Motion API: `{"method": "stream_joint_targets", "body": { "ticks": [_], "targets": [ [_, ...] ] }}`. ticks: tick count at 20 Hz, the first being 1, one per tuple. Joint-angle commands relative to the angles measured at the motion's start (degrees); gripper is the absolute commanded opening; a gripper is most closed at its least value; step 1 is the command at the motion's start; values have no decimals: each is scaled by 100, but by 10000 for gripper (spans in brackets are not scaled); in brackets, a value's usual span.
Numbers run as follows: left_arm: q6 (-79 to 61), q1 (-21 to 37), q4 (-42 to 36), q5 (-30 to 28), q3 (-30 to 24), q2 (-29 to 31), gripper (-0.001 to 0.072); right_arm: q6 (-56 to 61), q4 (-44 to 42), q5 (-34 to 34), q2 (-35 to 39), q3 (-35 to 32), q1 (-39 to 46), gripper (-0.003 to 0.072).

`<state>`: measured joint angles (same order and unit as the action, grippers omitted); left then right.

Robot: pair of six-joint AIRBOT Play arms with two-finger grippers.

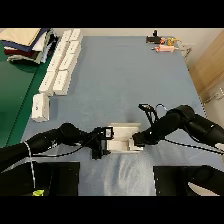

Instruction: Fold the box.

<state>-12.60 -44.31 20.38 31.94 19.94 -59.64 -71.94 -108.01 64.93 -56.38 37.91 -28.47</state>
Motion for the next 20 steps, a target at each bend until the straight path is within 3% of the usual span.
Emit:
{"method": "stream_joint_targets", "body": {
  "ticks": [1, 4, 14, 15, 18, 20],
  "targets": [
    [0, 2, 2, -2, 4, 0, 427, 2201, 1683, 378, -452, 590, -1049, 404],
    [0, 2, 2, -2, 7, 0, 427, 3128, 2155, 564, -933, 1001, -1639, 405],
    [0, 2, 2, -2, 4, 0, 427, 3504, 2142, 824, -1690, 1139, -1770, 405],
    [0, 0, 0, -2, 4, 0, 427, 3512, 2170, 824, -1690, 1134, -1770, 352],
    [0, 2, 2, -2, 4, 0, 427, 3486, 2212, 844, -1690, 1130, -1773, 3],
    [0, 2, 0, -2, 7, 0, 427, 3486, 2212, 905, -1687, 1130, -1773, 3]
  ]
}}
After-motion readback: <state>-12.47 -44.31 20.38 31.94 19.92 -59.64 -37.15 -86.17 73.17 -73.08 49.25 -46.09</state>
